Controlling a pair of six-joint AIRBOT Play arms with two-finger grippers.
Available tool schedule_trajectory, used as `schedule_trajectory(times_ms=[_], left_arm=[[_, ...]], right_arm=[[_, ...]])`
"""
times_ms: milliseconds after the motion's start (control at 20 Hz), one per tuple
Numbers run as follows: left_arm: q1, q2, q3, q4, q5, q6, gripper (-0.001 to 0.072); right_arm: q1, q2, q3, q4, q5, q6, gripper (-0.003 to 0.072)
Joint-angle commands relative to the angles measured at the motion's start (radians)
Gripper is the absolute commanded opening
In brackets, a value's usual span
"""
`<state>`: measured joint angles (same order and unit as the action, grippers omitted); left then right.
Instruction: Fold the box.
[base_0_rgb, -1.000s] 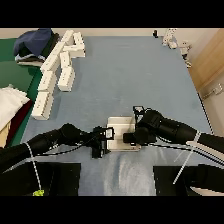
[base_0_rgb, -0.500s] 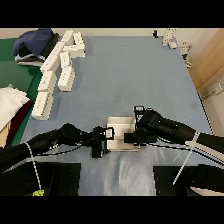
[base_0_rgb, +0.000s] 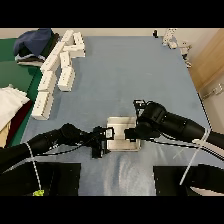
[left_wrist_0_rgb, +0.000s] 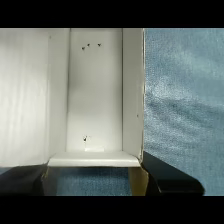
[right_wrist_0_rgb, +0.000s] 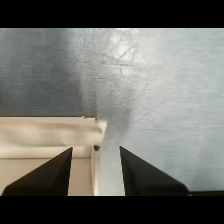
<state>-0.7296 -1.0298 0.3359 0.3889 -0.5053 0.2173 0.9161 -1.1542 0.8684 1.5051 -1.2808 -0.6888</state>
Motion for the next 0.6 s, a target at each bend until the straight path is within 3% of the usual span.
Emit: schedule_trajectory(times_ms=[0, 50, 100, 200, 400, 550], left_arm=[[0.000, 0.000, 0.001, 0.000, 0.000, 0.000, 0.0477], [0.000, 0.000, 0.001, 0.000, 0.000, 0.000, 0.0477], [0.000, 0.000, 0.001, 0.000, 0.000, 0.000, 0.0477], [0.000, 0.000, 0.001, 0.000, 0.000, 0.000, 0.0477], [0.000, 0.000, 0.001, 0.000, 0.000, 0.000, 0.0477], [0.000, 0.000, 0.001, 0.000, 0.000, 0.000, 0.0477]], right_arm=[[-0.001, 0.065, 0.062, -0.090, -0.111, -0.022, 0.0427], [-0.008, 0.089, 0.067, -0.142, -0.126, -0.031, 0.0308], [-0.038, 0.107, 0.067, -0.175, -0.139, -0.059, 0.0142], [-0.158, 0.111, 0.061, -0.165, -0.150, -0.149, 0.0004], [-0.470, 0.044, 0.019, 0.031, 0.011, -0.418, 0.0000], [-0.681, -0.051, 0.015, 0.455, 0.147, -0.751, 0.0000]])
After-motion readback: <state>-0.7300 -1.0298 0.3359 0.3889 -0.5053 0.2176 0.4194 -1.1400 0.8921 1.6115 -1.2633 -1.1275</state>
